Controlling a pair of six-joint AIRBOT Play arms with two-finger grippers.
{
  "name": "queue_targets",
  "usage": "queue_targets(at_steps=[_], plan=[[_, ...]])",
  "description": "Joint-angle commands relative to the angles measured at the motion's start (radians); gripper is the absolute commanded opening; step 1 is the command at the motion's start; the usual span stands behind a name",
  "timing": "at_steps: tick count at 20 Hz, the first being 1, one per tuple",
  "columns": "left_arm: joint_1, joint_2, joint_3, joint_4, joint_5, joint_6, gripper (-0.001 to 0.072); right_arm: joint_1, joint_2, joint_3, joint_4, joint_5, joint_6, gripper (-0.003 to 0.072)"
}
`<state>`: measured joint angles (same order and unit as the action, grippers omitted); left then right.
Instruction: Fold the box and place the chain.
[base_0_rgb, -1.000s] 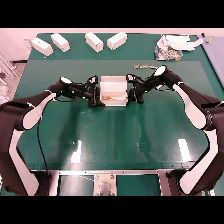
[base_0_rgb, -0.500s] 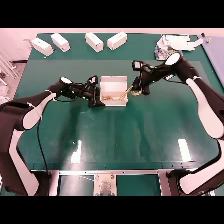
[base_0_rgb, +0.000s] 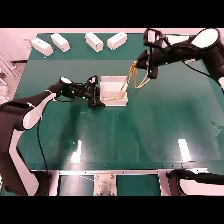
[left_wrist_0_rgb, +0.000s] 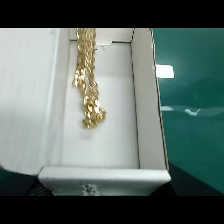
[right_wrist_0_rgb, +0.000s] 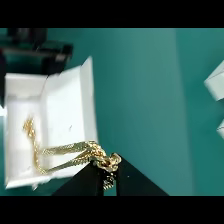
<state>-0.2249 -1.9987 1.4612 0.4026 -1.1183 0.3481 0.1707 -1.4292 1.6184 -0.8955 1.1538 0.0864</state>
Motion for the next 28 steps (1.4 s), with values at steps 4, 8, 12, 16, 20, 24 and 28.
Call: queue_targets(at_steps=[4, 8, 12, 16, 20, 24, 28], plan=[[0.0, 0.0, 0.0, 0.0, 0.0, 0.0, 0.0369, 0.146, 0.089, 0.0, 0.006, -0.176, 0.105, 0.0005], [0.0, 0.0, 0.0, 0.001, 0.0, 0.0, 0.0369, 0.19, 0.033, -0.003, 0.006, -0.174, 0.203, 0.0005], [0.0, 0.0, 0.0, 0.001, 0.0, 0.0, 0.0369, 0.197, -0.041, -0.008, 0.006, -0.148, 0.274, 0.0005], [0.0, 0.0, 0.0, 0.001, 0.0, 0.0, 0.0369, 0.197, -0.12, -0.034, 0.021, -0.146, 0.31, 0.0006], [0.0, 0.0, 0.0, 0.0, 0.0, 0.0, 0.0369, 0.195, -0.188, -0.111, 0.024, -0.128, 0.329, 0.0006], [0.0, 0.0, 0.0, 0.001, 0.0, 0.0, 0.0369, 0.185, -0.245, -0.151, -0.013, -0.151, 0.322, 0.0446], [0.0, 0.0, 0.0, 0.001, 0.0, 0.0, 0.0369, 0.155, -0.254, -0.145, -0.158, -0.24, 0.317, 0.0465]])
